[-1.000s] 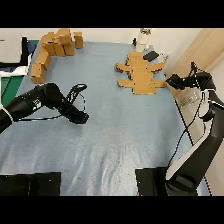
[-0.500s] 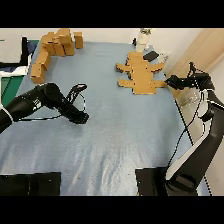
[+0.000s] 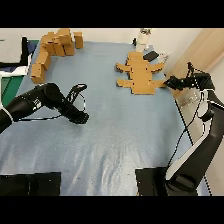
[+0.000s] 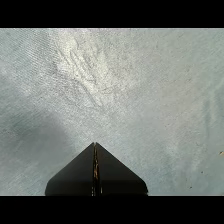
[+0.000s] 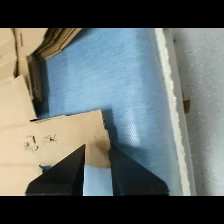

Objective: Fold the box.

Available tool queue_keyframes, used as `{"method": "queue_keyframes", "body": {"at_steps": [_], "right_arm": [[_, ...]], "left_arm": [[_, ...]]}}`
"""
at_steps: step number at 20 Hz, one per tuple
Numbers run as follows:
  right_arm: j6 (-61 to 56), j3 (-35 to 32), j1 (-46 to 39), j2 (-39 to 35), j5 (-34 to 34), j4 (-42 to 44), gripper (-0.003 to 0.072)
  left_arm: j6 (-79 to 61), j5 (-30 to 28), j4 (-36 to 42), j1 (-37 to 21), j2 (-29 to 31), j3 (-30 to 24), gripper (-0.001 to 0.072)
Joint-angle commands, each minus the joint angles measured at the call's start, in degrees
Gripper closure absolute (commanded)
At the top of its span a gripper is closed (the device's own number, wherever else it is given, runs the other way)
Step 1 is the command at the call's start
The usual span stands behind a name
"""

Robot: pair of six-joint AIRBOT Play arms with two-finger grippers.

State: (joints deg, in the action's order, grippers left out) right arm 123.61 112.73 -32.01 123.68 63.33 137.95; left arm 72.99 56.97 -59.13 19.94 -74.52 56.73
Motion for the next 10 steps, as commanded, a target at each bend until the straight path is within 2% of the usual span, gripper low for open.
{"method": "queue_keyframes", "body": {"at_steps": [1,2,3,4,9,10], "right_arm": [[2.0,2.1,0.0,-0.2,7.5,0.3,0.0466],[2.4,3.0,0.0,-0.3,9.1,0.4,0.0527],[3.0,3.2,0.0,-0.8,10.5,0.5,0.0652],[3.5,3.2,0.0,-1.3,11.8,0.8,0.068],[2.5,2.6,0.7,-3.0,23.1,2.0,0.0686],[1.6,1.2,1.1,-4.2,23.6,2.0,0.0686]], "left_arm": [[0.0,0.0,0.1,0.0,0.0,0.0,0.0698],[0.0,0.0,0.3,0.0,0.0,0.0,0.0698],[0.0,0.0,0.5,0.0,0.0,0.0,0.0698],[0.0,0.0,0.9,0.0,0.0,0.0,0.0698],[0.1,0.0,4.0,0.0,0.0,0.0,0.0698],[0.1,-0.1,4.9,0.0,0.0,0.0,0.0698]]}}
